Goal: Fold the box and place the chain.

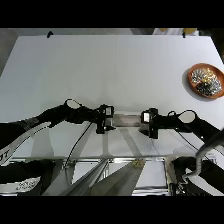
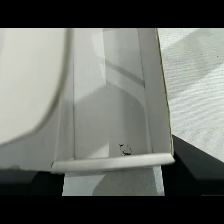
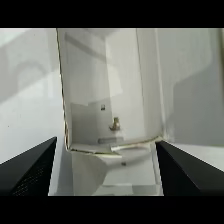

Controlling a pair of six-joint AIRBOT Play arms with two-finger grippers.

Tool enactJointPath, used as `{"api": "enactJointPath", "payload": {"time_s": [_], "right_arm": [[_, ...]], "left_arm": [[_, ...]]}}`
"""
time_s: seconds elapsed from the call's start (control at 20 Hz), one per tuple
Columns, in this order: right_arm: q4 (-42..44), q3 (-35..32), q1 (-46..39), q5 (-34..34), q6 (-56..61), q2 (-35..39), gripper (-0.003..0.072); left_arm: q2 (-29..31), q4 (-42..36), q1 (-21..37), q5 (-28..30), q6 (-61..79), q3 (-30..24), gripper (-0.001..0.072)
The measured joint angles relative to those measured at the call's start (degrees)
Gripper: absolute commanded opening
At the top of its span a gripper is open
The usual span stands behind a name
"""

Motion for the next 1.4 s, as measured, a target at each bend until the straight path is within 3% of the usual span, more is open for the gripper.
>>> {"api": "enactJointPath", "payload": {"time_s": [0.35, 0.4, 0.55, 0.6, 0.75, 0.9, 1.2, 1.4], "right_arm": [[-18.6, 0.0, 0.0, 5.1, 20.3, 9.6, 0.0626], [-20.8, 0.0, 0.0, 6.2, 23.4, 11.3, 0.057], [-22.6, 0.0, 0.0, 10.5, 28.9, 16.6, 0.0096], [-21.4, 0.0, 0.0, 11.6, 29.6, 18.1, 0.0019], [-12.8, 0.0, 0.0, 13.8, 28.0, 20.8, 0.0019], [-1.4, 0.0, 0.0, 10.9, 22.6, 19.6, 0.0019], [26.7, 0.0, 0.0, -4.0, 11.3, 7.0, 0.0019], [38.0, 0.0, 0.0, -9.1, 5.5, -2.2, 0.0019]], "left_arm": [[0.0, 0.1, 0.0, -0.1, 0.0, 0.0, 0.0132], [0.0, 0.1, 0.0, -0.1, 0.0, 0.0, 0.0132], [0.0, 0.1, 0.0, -0.1, 0.0, 0.0, 0.0132], [0.0, 0.1, 0.0, -0.1, 0.0, 0.0, 0.0132], [0.0, 0.1, 0.0, -0.1, 0.0, 0.0, 0.0132], [0.0, 0.1, 0.0, -0.1, 0.0, 0.0, 0.0132], [0.0, 0.0, 0.0, -0.2, -0.2, 0.0, 0.0132], [0.0, -0.1, 0.0, -0.1, -0.1, 0.0, 0.0132]]}}
